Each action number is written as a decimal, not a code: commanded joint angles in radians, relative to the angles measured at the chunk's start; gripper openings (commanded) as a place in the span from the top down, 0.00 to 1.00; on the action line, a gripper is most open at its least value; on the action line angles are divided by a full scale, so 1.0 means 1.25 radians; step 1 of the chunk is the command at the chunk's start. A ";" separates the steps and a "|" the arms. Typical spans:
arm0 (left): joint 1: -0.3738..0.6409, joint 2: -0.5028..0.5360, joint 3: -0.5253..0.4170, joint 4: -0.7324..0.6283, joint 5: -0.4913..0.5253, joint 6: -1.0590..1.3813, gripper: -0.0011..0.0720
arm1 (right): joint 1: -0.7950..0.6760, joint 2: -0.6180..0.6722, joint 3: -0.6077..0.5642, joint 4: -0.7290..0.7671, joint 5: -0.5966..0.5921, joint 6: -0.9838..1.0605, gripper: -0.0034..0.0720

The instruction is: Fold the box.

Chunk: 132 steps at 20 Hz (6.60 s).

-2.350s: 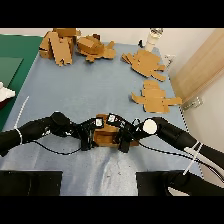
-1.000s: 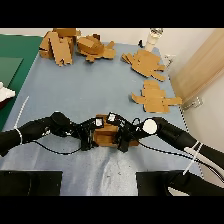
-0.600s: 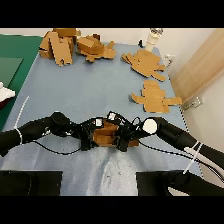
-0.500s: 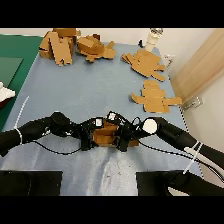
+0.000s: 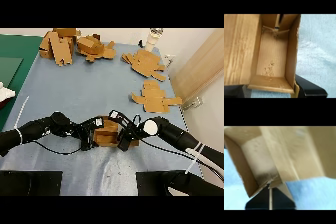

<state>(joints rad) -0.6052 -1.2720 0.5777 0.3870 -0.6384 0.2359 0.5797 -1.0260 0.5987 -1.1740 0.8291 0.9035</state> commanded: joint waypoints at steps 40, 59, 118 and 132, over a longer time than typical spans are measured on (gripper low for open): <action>0.000 0.000 0.001 0.002 0.000 0.002 0.12 | -0.288 0.120 -0.197 0.537 -0.008 0.275 0.86; 0.000 0.000 0.001 0.002 0.001 0.002 0.12 | -0.045 0.138 -0.030 -0.001 0.021 0.771 0.55; 0.000 0.000 0.001 0.002 0.002 0.002 0.12 | 0.204 -0.262 0.326 -0.311 0.336 1.207 0.44; 0.000 0.000 0.001 0.002 0.002 0.002 0.12 | 0.113 -0.066 0.326 -0.506 0.442 1.308 0.95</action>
<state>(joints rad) -0.6060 -1.2720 0.5777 0.3885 -0.6357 0.2379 0.7868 -1.1320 1.0058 -1.7260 1.3708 2.5107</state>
